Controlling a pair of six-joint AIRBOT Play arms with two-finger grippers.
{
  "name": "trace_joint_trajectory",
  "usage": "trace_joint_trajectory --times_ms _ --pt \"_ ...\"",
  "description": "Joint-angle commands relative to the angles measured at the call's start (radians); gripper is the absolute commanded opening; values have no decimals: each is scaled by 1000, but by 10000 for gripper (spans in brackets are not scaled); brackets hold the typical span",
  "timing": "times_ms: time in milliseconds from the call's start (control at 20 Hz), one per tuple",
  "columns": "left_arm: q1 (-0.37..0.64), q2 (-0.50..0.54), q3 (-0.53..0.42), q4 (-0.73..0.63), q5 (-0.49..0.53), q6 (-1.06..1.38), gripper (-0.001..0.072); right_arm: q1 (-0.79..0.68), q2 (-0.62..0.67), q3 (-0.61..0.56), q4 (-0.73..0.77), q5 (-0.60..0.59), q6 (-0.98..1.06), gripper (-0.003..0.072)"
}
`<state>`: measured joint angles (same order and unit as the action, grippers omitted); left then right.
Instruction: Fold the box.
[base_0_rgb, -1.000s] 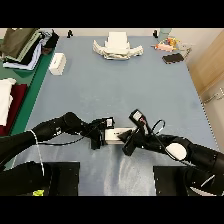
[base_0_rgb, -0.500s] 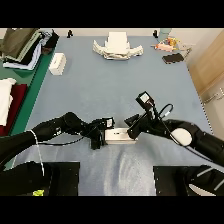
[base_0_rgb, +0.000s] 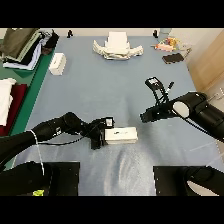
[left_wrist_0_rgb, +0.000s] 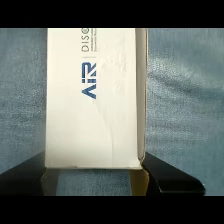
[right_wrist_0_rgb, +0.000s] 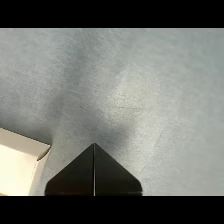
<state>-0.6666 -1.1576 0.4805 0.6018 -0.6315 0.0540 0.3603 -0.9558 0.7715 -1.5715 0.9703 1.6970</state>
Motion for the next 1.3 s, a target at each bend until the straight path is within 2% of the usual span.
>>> trace_joint_trajectory --times_ms 0,300,400,500,650,800,900,1250 --pt "35 23 6 10 3 -77 518 -10 -10 23 32 31 42 4" --pt "271 138 6 11 -7 -160 518 -10 -10 23 43 12 42 4" --pt "393 181 6 22 -6 -194 518 -10 -10 23 43 11 42 4" --pt "539 212 6 92 20 -279 518 -10 -10 23 43 11 42 4" --pt "779 206 16 230 148 -475 518 -10 -10 23 43 2 42 4" --pt "957 125 117 326 150 -588 518 -10 -10 23 43 -21 42 4" --pt "1007 35 212 327 150 -618 518 -10 -10 23 43 -40 42 3" --pt "996 -340 573 317 139 -702 518 -10 -10 23 43 -69 41 3"
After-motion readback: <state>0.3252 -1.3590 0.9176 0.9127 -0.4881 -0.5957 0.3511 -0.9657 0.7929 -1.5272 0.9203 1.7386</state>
